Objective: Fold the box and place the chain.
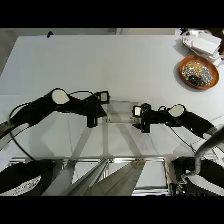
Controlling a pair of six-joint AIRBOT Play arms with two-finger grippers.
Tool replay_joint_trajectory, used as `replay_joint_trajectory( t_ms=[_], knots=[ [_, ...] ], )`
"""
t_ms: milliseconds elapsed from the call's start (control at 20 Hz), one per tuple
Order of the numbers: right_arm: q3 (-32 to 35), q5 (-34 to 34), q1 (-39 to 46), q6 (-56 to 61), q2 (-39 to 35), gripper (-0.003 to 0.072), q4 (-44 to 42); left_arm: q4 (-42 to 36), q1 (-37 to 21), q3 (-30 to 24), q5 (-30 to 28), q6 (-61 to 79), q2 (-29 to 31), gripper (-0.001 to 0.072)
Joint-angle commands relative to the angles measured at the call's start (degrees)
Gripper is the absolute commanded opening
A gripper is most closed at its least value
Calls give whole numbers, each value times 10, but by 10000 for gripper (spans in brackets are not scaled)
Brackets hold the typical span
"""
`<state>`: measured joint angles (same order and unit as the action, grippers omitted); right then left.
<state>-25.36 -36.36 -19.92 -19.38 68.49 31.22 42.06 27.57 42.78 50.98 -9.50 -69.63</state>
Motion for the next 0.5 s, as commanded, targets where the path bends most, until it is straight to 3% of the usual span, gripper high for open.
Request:
replay_joint_trajectory(
  t_ms=[0, 250, 450],
  knots=[
    [0, -2, 0, 0, 0, 511, 0, 2, -63, -28, 15, -74, 68, 2],
    [0, -2, 0, 0, 0, 511, 0, 2, -158, -80, 28, -286, 104, 2],
    [0, -1, 0, 0, 0, 511, 0, 8, -160, -102, 36, -414, 73, 1]
  ],
)
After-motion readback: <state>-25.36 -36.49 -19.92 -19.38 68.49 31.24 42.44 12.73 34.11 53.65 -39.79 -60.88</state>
